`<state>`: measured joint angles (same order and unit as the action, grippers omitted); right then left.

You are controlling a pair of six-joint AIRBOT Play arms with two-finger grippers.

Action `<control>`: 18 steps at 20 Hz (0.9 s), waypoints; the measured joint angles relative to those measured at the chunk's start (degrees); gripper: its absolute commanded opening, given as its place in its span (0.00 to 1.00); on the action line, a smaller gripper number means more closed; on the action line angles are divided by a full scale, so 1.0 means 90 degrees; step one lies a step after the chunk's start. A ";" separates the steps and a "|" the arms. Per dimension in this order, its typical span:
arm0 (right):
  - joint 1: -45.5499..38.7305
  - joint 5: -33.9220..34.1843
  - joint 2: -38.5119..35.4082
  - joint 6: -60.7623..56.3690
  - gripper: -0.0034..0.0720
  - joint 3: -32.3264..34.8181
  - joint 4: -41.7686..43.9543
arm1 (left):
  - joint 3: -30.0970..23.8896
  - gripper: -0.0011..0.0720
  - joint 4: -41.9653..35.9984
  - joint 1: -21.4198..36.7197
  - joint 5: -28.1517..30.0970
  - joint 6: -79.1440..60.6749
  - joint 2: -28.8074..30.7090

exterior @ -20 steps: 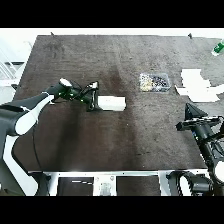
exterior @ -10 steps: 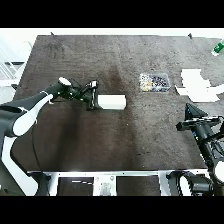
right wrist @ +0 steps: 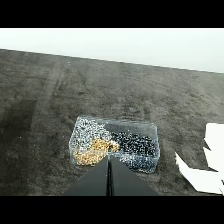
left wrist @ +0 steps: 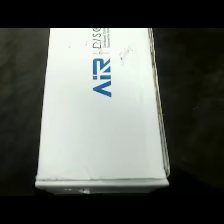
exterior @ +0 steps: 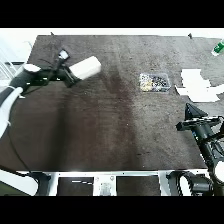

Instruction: Fold the box and place the chain.

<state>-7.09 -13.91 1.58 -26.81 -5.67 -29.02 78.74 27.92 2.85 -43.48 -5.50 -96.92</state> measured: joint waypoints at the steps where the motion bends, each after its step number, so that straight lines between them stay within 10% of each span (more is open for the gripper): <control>1: 0.0000 0.0000 0.0000 0.0000 0.06 0.0000 0.0000 | 0.0000 0.03 0.0005 0.0265 0.0121 0.0197 0.0041; 11: 0.0000 0.0000 0.0000 0.0002 0.06 0.0000 -0.0002 | -0.0002 0.03 0.0245 0.2533 0.1146 0.2159 0.0046; 18: 0.0000 0.0002 0.0000 0.0002 0.06 0.0000 -0.0002 | 0.0393 0.03 0.0884 0.2956 0.1307 0.2761 -0.0573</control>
<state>-7.09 -13.89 1.58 -26.79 -5.67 -29.04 82.28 35.88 29.45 -31.73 19.35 -102.08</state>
